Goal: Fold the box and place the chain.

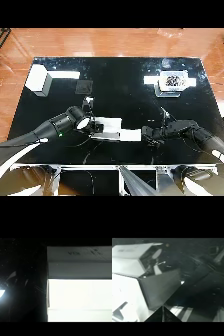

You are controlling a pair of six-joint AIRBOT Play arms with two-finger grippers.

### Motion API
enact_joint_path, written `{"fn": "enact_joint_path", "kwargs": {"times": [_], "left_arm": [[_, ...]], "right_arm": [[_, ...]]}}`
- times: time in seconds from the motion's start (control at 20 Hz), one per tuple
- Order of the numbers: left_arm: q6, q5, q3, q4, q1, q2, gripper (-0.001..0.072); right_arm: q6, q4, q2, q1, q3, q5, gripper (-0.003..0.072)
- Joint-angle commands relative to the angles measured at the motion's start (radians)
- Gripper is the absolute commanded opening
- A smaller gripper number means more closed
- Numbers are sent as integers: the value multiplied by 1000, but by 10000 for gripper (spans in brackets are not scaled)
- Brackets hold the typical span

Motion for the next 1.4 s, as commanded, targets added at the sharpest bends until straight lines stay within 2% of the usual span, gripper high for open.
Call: {"fn": "enact_joint_path", "kwargs": {"times": [0.0, 0.25, 0.3, 0.35, 0.4, 0.45, 0.7, 0.85, 0.9, 0.95, 1.35], "left_arm": [[0, 6, 0, 0, 0, 0, 21], [0, 6, 0, 0, 0, -1, 21], [0, 7, 0, 0, 0, 0, 21], [0, 7, 0, 0, 0, -1, 21], [0, 7, 0, 0, 0, 0, 21], [0, 7, 0, 0, 0, 0, 21], [0, 7, 0, 0, 0, 0, 21], [1, 7, 0, 1, 0, 0, 21], [1, 7, 0, 0, 0, 0, 21], [1, 7, 0, 0, 0, 0, 21], [3, 7, 0, 1, 0, 0, 21]], "right_arm": [[6, 57, -24, 36, 8, 50, 24], [6, 63, -33, 112, 48, 94, 32], [10, 63, -33, 116, 58, 97, 133], [20, 63, -33, 115, 68, 89, 341], [21, 62, -33, 115, 77, 71, 466], [17, 61, -33, 115, 87, 43, 542], [-3, 58, -33, 116, 137, -89, 555], [-14, 58, -33, 126, 169, -116, 556], [-14, 57, -33, 135, 180, -117, 567], [-14, 57, -33, 147, 187, -116, 699], [45, 59, -34, 282, 224, 14, 703]]}}
